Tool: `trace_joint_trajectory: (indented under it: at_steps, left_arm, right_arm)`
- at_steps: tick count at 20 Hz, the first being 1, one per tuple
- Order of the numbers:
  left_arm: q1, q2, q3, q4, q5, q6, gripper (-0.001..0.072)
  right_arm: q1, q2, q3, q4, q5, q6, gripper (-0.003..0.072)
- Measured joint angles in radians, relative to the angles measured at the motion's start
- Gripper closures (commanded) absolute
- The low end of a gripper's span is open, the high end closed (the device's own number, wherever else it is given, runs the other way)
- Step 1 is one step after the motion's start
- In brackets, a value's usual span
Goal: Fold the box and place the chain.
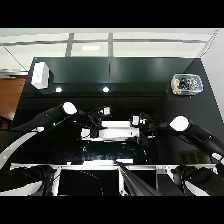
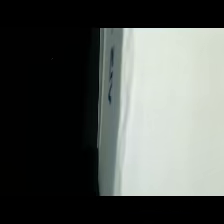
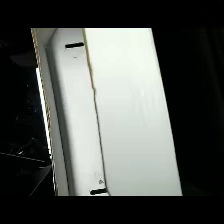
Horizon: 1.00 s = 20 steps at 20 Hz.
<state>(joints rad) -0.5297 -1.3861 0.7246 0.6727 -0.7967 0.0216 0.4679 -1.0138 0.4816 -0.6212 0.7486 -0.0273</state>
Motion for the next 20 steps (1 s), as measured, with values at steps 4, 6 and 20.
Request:
trace_joint_trajectory:
  at_steps: [4,6,20]
  left_arm:
    - [0.0,0.0,0.0,0.0,0.001,0.0,0.0684]
    - [0.0,0.0,0.0,0.0,0.001,-0.002,0.0684]
    - [0.0,0.0,0.0,-0.003,-0.014,-0.004,0.0684]
  right_arm:
    - [0.0,-0.018,-0.019,-0.011,0.016,-0.022,-0.0016]
    - [0.0,-0.027,-0.023,-0.013,0.017,-0.029,-0.0016]
    - [-0.005,-0.112,-0.027,0.001,-0.036,-0.069,-0.0015]
